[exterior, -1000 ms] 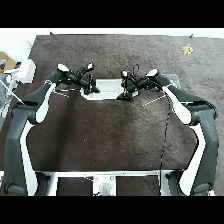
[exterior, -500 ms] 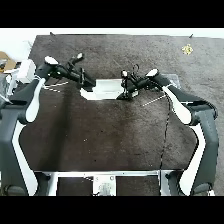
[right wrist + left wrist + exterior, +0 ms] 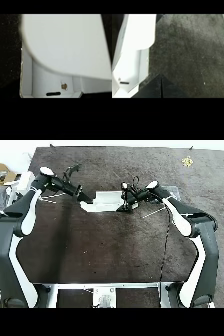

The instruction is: Fold the box and place the chain.

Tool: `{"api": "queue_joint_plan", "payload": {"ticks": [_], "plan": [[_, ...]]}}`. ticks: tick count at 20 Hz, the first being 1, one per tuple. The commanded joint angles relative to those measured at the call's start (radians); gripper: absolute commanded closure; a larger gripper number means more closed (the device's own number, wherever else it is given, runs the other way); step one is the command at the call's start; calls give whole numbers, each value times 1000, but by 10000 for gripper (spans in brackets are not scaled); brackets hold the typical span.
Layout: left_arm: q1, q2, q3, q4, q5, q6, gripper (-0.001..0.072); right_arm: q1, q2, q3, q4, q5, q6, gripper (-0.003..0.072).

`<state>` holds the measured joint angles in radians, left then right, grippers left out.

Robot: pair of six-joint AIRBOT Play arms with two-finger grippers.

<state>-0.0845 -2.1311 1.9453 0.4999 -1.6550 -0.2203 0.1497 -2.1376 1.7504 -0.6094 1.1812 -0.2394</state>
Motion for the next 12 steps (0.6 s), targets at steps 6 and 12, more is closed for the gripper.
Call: {"api": "queue_joint_plan", "payload": {"ticks": [6, 12], "plan": [[-83, 2, -14, -110, 142, -14, 698, 1, -1, 1, 0, 0, 0, 248], [-83, 2, -14, -126, 348, -15, 698, 1, -1, 1, 0, 0, 0, 248]]}}
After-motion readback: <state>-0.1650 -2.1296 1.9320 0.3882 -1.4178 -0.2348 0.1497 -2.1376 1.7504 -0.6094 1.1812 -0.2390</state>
